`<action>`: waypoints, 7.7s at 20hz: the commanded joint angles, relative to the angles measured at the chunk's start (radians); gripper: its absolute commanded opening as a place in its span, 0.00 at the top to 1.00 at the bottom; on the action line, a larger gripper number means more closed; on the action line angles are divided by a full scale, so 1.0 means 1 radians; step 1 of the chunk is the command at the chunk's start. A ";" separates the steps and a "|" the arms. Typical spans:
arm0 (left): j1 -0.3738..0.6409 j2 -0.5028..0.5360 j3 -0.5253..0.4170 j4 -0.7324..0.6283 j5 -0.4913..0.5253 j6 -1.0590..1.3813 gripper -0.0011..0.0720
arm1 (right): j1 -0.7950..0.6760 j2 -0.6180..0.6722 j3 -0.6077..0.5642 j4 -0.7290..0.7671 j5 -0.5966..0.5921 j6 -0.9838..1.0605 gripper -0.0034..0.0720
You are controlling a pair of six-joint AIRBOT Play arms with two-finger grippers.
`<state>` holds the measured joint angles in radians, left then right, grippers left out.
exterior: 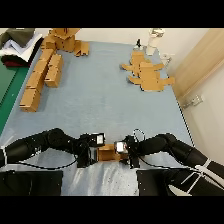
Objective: Fold the box.
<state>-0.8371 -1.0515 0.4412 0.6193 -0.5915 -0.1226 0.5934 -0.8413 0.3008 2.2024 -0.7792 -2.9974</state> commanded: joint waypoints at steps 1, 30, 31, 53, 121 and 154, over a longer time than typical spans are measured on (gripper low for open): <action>-0.005 0.000 -0.002 -0.040 0.028 0.004 0.04 | 0.001 0.001 0.000 0.000 0.002 0.000 0.31; -0.124 -0.002 -0.060 -0.152 0.191 0.083 0.04 | 0.001 0.001 0.000 0.000 0.003 0.000 0.31; -0.124 -0.004 -0.060 -0.152 0.191 0.088 0.05 | 0.001 0.001 0.000 0.000 0.002 0.000 0.31; -0.123 -0.004 -0.060 -0.152 0.190 0.107 0.29 | 0.001 0.001 0.000 0.000 0.003 0.000 0.31; -0.123 -0.004 -0.060 -0.152 0.191 0.107 0.29 | -0.075 -0.257 0.282 -0.003 -0.113 1.342 0.75; -0.123 -0.004 -0.060 -0.152 0.191 0.107 0.29 | 0.193 0.013 0.184 -0.357 -0.177 0.528 0.78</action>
<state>-0.9604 -1.0554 0.3817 0.4675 -0.4011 -0.0154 0.7692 -0.8211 0.4854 1.8252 -0.9756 -2.4557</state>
